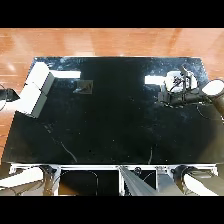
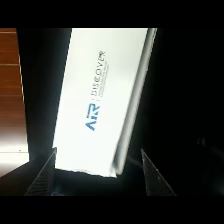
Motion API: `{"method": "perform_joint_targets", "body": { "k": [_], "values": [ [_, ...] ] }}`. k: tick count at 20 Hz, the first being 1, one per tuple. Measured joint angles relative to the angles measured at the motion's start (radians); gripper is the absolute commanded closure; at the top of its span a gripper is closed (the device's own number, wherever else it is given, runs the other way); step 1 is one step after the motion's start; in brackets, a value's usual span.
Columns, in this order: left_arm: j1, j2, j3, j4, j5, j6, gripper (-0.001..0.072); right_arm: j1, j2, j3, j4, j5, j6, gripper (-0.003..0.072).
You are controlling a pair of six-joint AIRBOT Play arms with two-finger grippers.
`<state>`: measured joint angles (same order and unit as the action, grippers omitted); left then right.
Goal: Fold the box and place the chain.
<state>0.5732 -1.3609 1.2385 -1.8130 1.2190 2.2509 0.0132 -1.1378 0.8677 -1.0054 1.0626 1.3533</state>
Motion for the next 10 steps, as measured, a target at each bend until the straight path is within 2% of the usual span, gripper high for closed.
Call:
{"method": "perform_joint_targets", "body": {
  "k": [2,3,4,5,7,10],
  "values": [
    [0.000,0.029,0.009,-0.027,0.017,-0.030,0.0117,0.000,0.000,0.002,0.000,-0.005,-0.007,0.0658],
    [-0.003,0.042,0.011,-0.060,0.030,-0.041,0.0244,0.001,0.000,0.007,-0.003,-0.008,-0.012,0.0658],
    [-0.012,0.055,0.013,-0.108,0.035,-0.053,0.0489,0.004,0.000,0.019,-0.013,-0.008,-0.016,0.0659],
    [-0.029,0.067,0.014,-0.159,0.047,-0.060,0.0691,0.010,0.000,0.040,-0.034,-0.010,-0.017,0.0659],
    [-0.105,0.098,0.021,-0.256,0.052,-0.071,0.0692,0.048,-0.009,0.124,-0.128,-0.009,0.014,0.0659],
    [-0.335,0.158,0.035,-0.316,-0.002,-0.093,0.0691,0.133,-0.045,0.308,-0.347,0.047,0.112,0.0661]
  ]
}}
